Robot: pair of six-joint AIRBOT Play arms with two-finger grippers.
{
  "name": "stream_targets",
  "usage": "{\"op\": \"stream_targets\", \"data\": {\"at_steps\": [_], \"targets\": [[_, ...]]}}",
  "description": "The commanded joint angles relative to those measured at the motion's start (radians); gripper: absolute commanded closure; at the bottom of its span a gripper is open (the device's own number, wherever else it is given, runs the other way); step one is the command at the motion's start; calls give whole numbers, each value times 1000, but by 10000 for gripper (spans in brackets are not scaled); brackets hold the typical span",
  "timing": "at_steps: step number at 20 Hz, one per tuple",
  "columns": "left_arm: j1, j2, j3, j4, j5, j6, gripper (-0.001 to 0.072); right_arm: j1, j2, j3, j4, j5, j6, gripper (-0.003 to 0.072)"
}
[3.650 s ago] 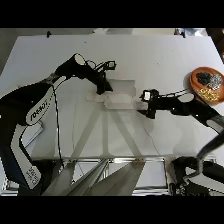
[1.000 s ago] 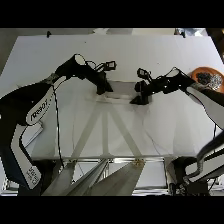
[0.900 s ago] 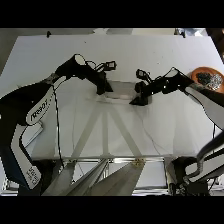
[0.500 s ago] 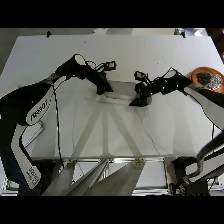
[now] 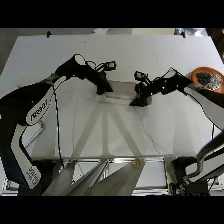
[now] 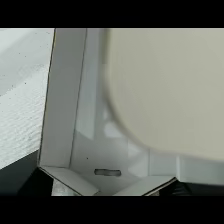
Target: Fold the box and place the chain.
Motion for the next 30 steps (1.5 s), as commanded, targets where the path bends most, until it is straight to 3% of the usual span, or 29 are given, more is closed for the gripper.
{"op": "stream_targets", "data": {"at_steps": [1, 7, 9, 10, 30], "targets": [[0, 0, 0, 0, 1, 0, 699, 0, 0, 1, 0, -2, -1, 174], [0, 0, 0, 0, 1, 0, 699, 0, 0, 1, 0, -8, -1, 176], [0, 0, 0, 0, 1, 0, 699, 1, 0, 1, 0, -7, -1, 301], [0, 0, 0, 0, 1, 0, 699, 0, 0, 1, 0, -7, -1, 312], [0, 0, 0, 0, 1, 0, 698, 0, 0, 1, 0, -6, -1, 311]]}}
